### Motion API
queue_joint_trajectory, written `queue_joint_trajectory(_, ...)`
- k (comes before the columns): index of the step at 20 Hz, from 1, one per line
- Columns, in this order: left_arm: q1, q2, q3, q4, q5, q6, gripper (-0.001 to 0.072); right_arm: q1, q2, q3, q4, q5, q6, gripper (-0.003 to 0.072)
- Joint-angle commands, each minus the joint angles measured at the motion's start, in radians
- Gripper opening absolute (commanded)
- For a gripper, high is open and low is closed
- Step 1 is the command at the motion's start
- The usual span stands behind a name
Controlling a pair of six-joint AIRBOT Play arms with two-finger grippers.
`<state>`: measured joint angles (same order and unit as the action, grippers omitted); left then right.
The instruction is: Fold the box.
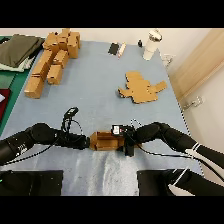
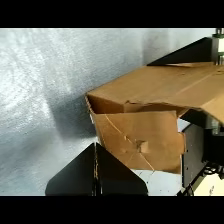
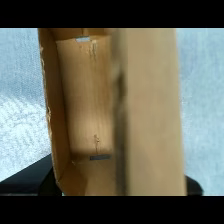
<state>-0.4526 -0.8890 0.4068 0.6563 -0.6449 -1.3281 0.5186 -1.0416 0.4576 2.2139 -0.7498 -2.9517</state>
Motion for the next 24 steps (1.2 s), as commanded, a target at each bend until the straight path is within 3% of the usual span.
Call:
queue_joint_trajectory(1, 0.006, -0.001, 0.032, 0.009, -0.038, 0.005, 0.0014, 0.001, 0.0, 0.0, 0.0, 0.0, 0.0, 0.0501)
queue_joint_trajectory(11, 0.003, -0.033, 0.055, -0.014, -0.055, 0.005, 0.0015, 0.0, 0.0, 0.0, 0.0, 0.0, 0.0, 0.0501)
queue_joint_trajectory(12, 0.003, -0.037, 0.055, -0.014, -0.054, 0.005, 0.0124, 0.0, 0.0, 0.0, 0.0, 0.0, 0.0, 0.0501)
queue_joint_trajectory(13, 0.003, -0.04, 0.055, -0.014, -0.054, 0.004, 0.0337, 0.001, 0.0, 0.0, 0.0, 0.0, 0.0, 0.0501)
queue_joint_trajectory(24, 0.037, -0.04, 0.056, -0.008, -0.084, -0.014, 0.0348, 0.0, 0.0, 0.0, 0.0, 0.0, 0.0, 0.0501)
